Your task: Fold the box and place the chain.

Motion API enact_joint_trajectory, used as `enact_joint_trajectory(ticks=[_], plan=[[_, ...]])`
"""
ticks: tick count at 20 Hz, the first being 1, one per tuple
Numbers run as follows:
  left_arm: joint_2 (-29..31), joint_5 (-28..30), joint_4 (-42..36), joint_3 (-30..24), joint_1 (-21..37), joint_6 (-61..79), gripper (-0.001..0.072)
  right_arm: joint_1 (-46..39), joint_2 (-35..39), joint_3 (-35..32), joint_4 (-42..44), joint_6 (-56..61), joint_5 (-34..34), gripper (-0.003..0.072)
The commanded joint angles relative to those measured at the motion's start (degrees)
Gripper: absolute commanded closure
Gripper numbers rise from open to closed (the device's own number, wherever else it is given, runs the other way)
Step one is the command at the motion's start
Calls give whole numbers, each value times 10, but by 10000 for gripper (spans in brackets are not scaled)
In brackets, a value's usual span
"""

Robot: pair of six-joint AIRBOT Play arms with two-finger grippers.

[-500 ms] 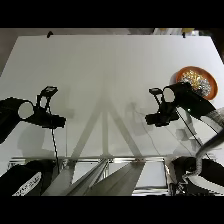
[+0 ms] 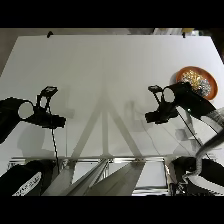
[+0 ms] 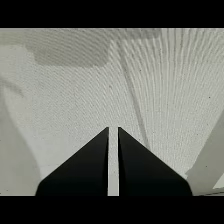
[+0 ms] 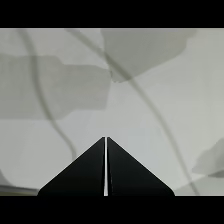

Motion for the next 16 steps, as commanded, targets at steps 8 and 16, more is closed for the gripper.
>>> enact_joint_trajectory(ticks=[8, 16], plan=[[0, 0, 0, 0, 0, 0, 648, -370, 70, 2, -221, -110, -14, 468], [0, 0, 0, 0, 0, 0, 648, -641, 67, 2, -310, -238, -179, 276]])
